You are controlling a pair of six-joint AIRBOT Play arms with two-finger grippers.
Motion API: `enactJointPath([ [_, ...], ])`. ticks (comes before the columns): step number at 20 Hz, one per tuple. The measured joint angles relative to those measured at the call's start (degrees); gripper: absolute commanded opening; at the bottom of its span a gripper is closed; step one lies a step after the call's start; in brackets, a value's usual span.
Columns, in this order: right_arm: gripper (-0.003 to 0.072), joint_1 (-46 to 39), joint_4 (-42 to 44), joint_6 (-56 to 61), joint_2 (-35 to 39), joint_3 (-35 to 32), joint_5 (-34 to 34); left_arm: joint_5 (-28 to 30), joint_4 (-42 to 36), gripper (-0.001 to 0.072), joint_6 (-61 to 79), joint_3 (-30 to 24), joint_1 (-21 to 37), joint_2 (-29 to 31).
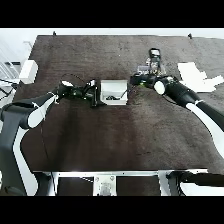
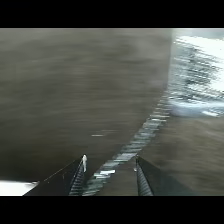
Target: Fold the box and place the chain.
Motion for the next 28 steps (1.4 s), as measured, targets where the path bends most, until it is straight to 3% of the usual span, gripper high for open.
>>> enactJointPath([
  [4, 0.0387, -4.35, 6.73, -2.21, -7.82, 2.03, -3.28, 0.00, -0.02, 0.0279, -0.02, 0.00, 0.00, 0.00],
  [11, 0.0377, -3.85, 16.94, -8.72, -21.53, 13.22, -5.09, 0.00, 0.00, 0.0280, -0.02, 0.00, -0.02, 0.00],
  [12, 0.0325, -3.87, 17.40, -9.09, -22.77, 14.43, -5.44, 0.00, -0.02, 0.0279, -0.02, 0.00, -0.02, 0.00],
  [13, 0.0215, -3.87, 17.73, -9.40, -23.89, 15.39, -6.16, 0.00, -0.02, 0.0279, -0.02, 0.00, -0.02, 0.00],
  [14, 0.0045, -3.87, 17.94, -9.70, -24.87, 16.15, -6.84, 0.00, 0.00, 0.0280, -0.02, 0.00, -0.02, 0.00],
  [16, 0.0014, -3.87, 18.29, -10.91, -25.94, 17.03, -7.93, 0.00, -0.02, 0.0279, -0.02, 0.00, 0.00, 0.00],
  [21, 0.0013, -2.58, 18.12, -15.47, -21.24, 17.53, -6.43, 0.00, -0.02, 0.0279, 0.00, 0.00, -0.02, 0.00],
  [28, 0.0013, 0.22, 11.91, -18.53, -2.80, 16.92, 3.10, 0.00, -0.02, 0.0279, 0.00, 0.00, 0.00, 0.00],
])
